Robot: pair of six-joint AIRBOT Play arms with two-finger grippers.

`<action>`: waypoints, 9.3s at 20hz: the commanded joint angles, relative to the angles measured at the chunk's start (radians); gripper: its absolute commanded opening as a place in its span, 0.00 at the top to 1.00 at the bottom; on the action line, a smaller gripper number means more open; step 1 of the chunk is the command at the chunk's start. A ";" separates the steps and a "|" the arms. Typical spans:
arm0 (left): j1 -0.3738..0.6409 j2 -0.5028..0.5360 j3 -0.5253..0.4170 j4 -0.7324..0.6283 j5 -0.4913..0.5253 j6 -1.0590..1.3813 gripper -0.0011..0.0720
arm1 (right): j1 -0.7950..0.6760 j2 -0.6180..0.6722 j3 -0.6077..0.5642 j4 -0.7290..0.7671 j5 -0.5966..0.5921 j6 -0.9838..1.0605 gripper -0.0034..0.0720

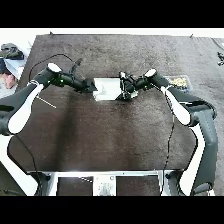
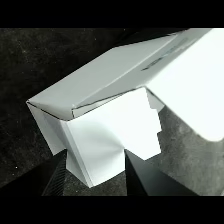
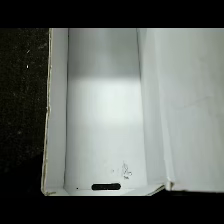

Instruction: Fold the box and place the chain.

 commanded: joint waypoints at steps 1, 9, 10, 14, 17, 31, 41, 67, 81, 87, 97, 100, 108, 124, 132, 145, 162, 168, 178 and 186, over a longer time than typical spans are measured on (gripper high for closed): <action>-0.032 0.001 0.042 0.108 0.021 -0.113 0.46 | 0.001 0.000 0.001 0.000 0.000 0.000 0.46; -0.092 0.001 0.045 0.183 0.109 -0.257 0.46 | 0.001 0.000 0.001 0.000 0.000 0.000 0.46; -0.097 0.001 0.046 0.198 0.119 -0.274 0.46 | 0.001 0.000 0.001 0.000 0.000 0.000 0.46; -0.129 0.000 0.075 0.335 0.122 -0.409 0.46 | 0.000 0.000 0.001 0.000 0.000 0.000 0.46; -0.170 0.000 0.094 0.468 0.126 -0.552 0.46 | 0.001 0.000 0.001 0.000 0.000 0.000 0.46; -0.237 -0.059 0.263 0.706 0.000 -0.842 0.52 | 0.001 0.000 0.001 0.000 0.001 0.000 0.46; -0.282 -0.201 0.446 0.839 -0.151 -0.901 0.52 | 0.000 0.000 0.001 0.000 0.000 0.000 0.46; -0.289 -0.230 0.465 0.899 -0.150 -0.899 0.97 | 0.000 0.000 0.001 0.000 0.000 0.000 0.46; -0.287 -0.171 0.471 0.859 -0.166 -0.594 0.15 | 0.000 0.000 0.001 0.000 0.000 0.000 0.46; -0.288 -0.206 0.463 0.869 -0.136 -0.801 0.30 | 0.001 0.000 0.001 0.000 0.000 0.000 0.46; -0.288 -0.240 0.463 0.888 -0.166 -0.875 0.51 | 0.000 0.000 0.001 0.000 0.000 0.000 0.46; -0.288 -0.240 0.463 0.893 -0.159 -0.877 0.51 | 0.001 0.000 0.001 0.000 0.000 0.000 0.46; -0.288 -0.240 0.463 0.901 -0.176 -0.898 0.97 | 0.000 0.000 0.001 0.000 0.000 0.000 0.46; -0.288 -0.236 0.467 0.850 -0.216 -0.798 0.39 | 0.000 0.000 0.001 0.000 0.000 0.000 0.46; -0.288 -0.159 0.468 0.844 -0.245 -0.662 0.39 | 0.001 0.000 0.001 0.000 0.000 0.000 0.46; -0.159 0.014 0.463 0.732 -0.111 -0.175 0.39 | 0.000 0.000 0.001 0.000 0.000 0.000 0.46; 0.159 -0.136 0.340 -0.202 -0.224 0.937 0.39 | 0.000 0.000 0.001 0.000 0.001 0.000 0.46; 0.155 -0.270 0.340 -0.102 -0.320 1.183 0.01 | 0.000 0.000 0.001 0.000 0.001 0.000 0.46; 0.088 -0.329 0.340 -0.116 -0.296 1.387 0.00 | 0.001 0.000 0.001 0.000 0.000 0.000 0.46; 0.065 -0.341 0.340 -0.153 -0.253 1.376 0.00 | 0.001 0.000 0.001 0.000 0.000 0.000 0.46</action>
